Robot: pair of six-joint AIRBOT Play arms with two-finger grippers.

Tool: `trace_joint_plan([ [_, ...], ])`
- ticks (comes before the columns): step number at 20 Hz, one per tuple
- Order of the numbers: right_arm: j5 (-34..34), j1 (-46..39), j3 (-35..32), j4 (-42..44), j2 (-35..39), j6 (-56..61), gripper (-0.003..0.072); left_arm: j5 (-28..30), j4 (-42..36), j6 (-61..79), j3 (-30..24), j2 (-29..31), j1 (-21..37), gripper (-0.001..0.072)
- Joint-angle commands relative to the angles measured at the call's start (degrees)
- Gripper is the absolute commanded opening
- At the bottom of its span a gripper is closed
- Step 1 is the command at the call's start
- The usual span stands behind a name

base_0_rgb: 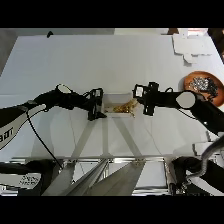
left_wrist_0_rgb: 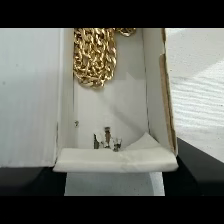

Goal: Fold the box and place the chain.

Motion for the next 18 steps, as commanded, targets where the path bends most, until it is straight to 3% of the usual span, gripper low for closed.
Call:
trace_joint_plan([
  [1,1.5,0.9,0.1,6.9,3.4,1.6,0.0017,0.0,0.0,0.0,0.0,0.0,0.0,0.0158],
  [5,0.5,7.7,0.1,8.4,2.6,1.7,0.0015,0.0,0.0,0.0,0.0,0.0,0.0,0.0158],
  [10,-14.9,18.3,0.2,9.2,-1.7,8.9,0.0013,0.0,0.0,0.0,0.0,0.0,0.0,0.0158],
  [15,-21.9,19.5,0.2,8.7,-7.6,19.3,0.0024,0.0,0.0,0.0,0.0,0.0,0.0,0.0158],
  [18,-22.2,19.5,0.2,7.6,-5.5,19.7,0.0254,0.0,0.0,0.0,0.0,0.0,0.0,0.0158],
])
